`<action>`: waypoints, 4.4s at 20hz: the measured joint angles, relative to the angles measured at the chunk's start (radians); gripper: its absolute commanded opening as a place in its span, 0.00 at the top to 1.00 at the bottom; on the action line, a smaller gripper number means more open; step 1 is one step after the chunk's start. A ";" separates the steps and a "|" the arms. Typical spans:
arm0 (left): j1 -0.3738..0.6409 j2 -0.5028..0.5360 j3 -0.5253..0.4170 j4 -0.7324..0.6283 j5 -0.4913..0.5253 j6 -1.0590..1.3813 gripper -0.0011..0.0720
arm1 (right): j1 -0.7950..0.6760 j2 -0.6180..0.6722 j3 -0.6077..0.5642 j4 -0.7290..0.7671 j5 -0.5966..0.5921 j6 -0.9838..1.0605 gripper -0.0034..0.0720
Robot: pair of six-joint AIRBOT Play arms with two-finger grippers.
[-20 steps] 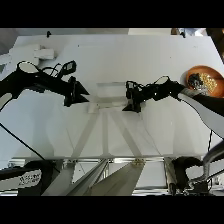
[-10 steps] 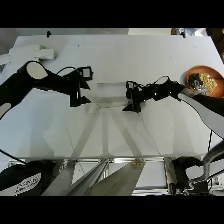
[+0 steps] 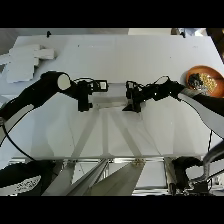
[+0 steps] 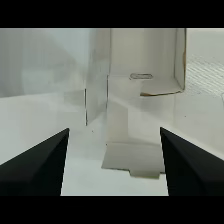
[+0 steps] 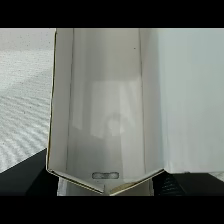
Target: Fold the box and place the chain.
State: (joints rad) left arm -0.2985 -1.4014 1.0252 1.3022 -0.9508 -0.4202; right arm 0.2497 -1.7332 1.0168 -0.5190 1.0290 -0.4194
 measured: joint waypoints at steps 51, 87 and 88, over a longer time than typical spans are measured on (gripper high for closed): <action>0.154 -0.130 0.000 -0.352 -0.172 0.306 0.18 | 0.000 0.000 0.000 0.000 0.000 0.000 0.30; 0.154 -0.155 0.000 -0.335 -0.153 0.314 0.44 | 0.000 0.000 0.000 0.000 0.000 -0.001 0.30; 0.154 -0.155 0.000 -0.346 -0.167 0.336 0.44 | 0.000 0.000 0.000 0.000 0.000 -0.001 0.30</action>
State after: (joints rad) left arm -0.1444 -1.5566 1.0248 0.9562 -1.1175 -0.0845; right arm 0.2497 -1.7336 1.0168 -0.5190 1.0294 -0.4202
